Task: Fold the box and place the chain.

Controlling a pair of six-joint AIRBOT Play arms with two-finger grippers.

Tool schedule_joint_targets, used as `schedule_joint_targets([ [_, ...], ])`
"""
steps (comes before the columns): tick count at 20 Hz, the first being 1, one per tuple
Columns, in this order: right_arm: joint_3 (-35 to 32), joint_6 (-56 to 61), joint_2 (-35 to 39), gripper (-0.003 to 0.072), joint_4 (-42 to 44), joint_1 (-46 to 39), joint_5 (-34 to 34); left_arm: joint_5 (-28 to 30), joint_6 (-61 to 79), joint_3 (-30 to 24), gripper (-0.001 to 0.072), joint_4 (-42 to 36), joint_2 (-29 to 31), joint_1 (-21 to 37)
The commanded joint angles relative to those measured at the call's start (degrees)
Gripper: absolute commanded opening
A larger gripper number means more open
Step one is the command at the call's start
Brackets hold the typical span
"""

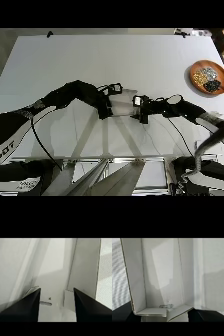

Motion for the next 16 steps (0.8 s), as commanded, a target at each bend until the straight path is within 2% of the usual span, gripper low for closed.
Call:
schedule_joint_targets([
  [1,0.02,0.07,0.0,0.032,0.07,0.02,0.07,2.1,0.07,0.0,0.0363,0.04,0.22,0.09],
  [3,0.02,0.09,0.0,0.032,0.09,0.02,0.07,2.58,0.04,0.0,0.0129,0.2,0.74,0.17],
  [5,0.02,0.09,0.0,0.032,0.07,0.02,0.07,2.25,-0.02,0.0,0.0065,-0.24,1.88,0.55],
  [9,0.02,0.09,0.0,0.032,0.07,0.02,0.07,2.03,-1.9,0.0,0.0075,-0.2,5.38,2.21],
  [12,0.02,0.09,0.0,0.032,0.07,0.02,0.07,4.48,-4.28,0.0,0.0069,-0.22,9.14,4.59],
  [15,0.02,0.09,0.0,0.032,0.07,0.02,0.07,8.22,-6.88,0.0,0.0007,-0.22,13.6,8.0],
  [16,0.02,0.09,0.0,0.032,0.07,0.02,0.07,9.05,-8.72,0.0,0.0006,-0.24,14.82,9.57],
])
